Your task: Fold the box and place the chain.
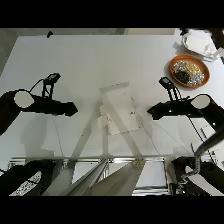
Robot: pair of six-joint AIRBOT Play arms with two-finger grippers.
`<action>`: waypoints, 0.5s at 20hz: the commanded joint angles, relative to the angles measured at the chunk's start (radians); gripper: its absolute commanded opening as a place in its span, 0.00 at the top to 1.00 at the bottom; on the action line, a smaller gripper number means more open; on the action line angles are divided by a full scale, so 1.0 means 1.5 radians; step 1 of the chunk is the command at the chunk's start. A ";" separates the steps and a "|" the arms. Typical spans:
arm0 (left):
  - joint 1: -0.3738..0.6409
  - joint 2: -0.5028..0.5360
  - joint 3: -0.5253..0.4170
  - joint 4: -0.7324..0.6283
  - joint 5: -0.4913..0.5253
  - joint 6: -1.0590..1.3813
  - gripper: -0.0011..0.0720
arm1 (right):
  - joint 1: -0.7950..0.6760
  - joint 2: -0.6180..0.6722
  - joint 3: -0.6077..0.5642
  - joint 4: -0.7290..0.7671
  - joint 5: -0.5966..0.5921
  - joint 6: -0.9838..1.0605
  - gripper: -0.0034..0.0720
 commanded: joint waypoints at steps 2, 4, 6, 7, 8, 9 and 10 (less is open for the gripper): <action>0.000 -0.065 0.000 -0.407 0.050 0.409 0.28 | 0.003 0.001 0.000 -0.007 -0.002 0.002 0.93; -0.001 -0.122 0.005 -0.490 0.039 0.494 0.28 | 0.003 0.001 0.000 -0.007 -0.002 0.002 0.93; -0.001 -0.195 0.033 -0.479 -0.017 0.503 0.28 | 0.003 0.001 0.000 -0.007 -0.002 0.002 0.93; -0.001 -0.231 0.051 -0.481 -0.046 0.512 0.28 | 0.003 0.001 0.000 -0.007 -0.002 0.002 0.93; -0.001 -0.261 0.068 -0.485 -0.063 0.525 0.28 | 0.003 0.001 0.000 -0.007 -0.002 0.002 0.93; -0.001 -0.287 0.087 -0.485 -0.071 0.534 0.28 | 0.003 0.001 0.000 -0.007 -0.002 0.002 0.93; -0.004 -0.304 0.102 -0.485 -0.072 0.542 0.28 | 0.003 0.001 0.000 -0.006 -0.002 0.002 0.93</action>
